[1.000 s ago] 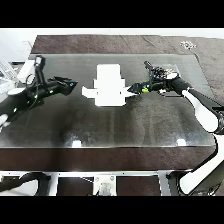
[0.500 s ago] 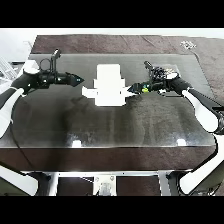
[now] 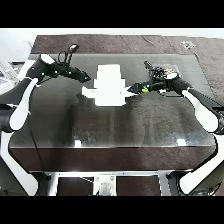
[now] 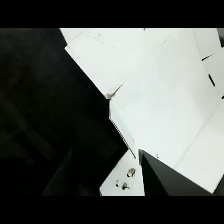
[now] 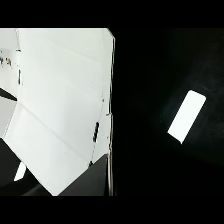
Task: Fold the box and place the chain.
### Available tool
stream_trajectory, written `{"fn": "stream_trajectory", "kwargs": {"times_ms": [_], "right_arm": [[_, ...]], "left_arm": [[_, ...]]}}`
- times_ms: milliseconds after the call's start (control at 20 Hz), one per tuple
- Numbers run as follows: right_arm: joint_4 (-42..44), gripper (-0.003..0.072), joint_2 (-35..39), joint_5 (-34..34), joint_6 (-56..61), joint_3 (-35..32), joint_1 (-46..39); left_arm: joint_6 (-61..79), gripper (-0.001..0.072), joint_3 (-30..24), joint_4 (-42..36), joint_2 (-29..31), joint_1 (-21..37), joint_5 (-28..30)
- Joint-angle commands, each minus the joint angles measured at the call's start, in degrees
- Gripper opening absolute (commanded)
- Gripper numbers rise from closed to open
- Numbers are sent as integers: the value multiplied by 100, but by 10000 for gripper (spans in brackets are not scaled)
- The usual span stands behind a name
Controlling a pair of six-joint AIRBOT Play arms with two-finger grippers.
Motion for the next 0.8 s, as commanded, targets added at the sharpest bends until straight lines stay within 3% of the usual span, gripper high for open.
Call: {"fn": "stream_trajectory", "kwargs": {"times_ms": [0, 350, 750], "right_arm": [[-4, 1, 0, 22, 0, 4, 4], [-7, 1, 0, 24, 0, 4, 4], [-9, 1, 0, 37, -4, 4, 2]], "left_arm": [[-260, 493, 448, 76, -420, -74, -275], [-177, 493, 520, -173, -726, -299, -205], [90, 493, 844, -997, -1088, -363, -175]]}}
